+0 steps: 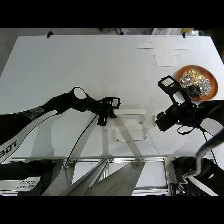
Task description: Fold the box and place the chain.
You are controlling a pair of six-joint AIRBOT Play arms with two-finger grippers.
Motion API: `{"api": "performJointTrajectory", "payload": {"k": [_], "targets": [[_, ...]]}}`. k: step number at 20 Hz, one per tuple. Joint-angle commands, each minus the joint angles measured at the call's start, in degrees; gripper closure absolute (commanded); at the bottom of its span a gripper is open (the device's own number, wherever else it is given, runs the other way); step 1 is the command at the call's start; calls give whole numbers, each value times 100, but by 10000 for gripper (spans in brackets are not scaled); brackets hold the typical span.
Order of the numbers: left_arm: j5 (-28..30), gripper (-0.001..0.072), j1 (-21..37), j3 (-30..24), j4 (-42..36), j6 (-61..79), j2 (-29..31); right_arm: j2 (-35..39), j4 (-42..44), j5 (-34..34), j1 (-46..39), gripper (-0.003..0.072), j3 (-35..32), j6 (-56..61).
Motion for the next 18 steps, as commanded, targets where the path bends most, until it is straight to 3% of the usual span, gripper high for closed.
{"api": "performJointTrajectory", "payload": {"k": [1,3,5,8,10,15,16,18], "targets": [[20,699,-4,4,20,-2,4,4,184,2,2,373,7,-295],[17,699,-4,4,22,-2,4,4,487,-9,2,675,-22,-804],[-24,699,-4,4,22,-2,7,7,1075,-238,2,670,-269,-1510],[-22,699,-4,4,22,-2,7,2,2144,-1220,203,670,-1064,-3602],[-20,699,-4,4,22,-2,4,-68,2100,-1615,461,670,-1528,-4395],[-20,699,-4,4,22,-2,4,-387,1545,-1329,804,665,-1969,-5141],[-24,699,-4,4,22,-2,7,-372,1303,-1434,804,592,-2039,-5141],[-22,699,-4,4,22,-2,7,-243,1067,-1569,804,238,-2225,-5099]]}}
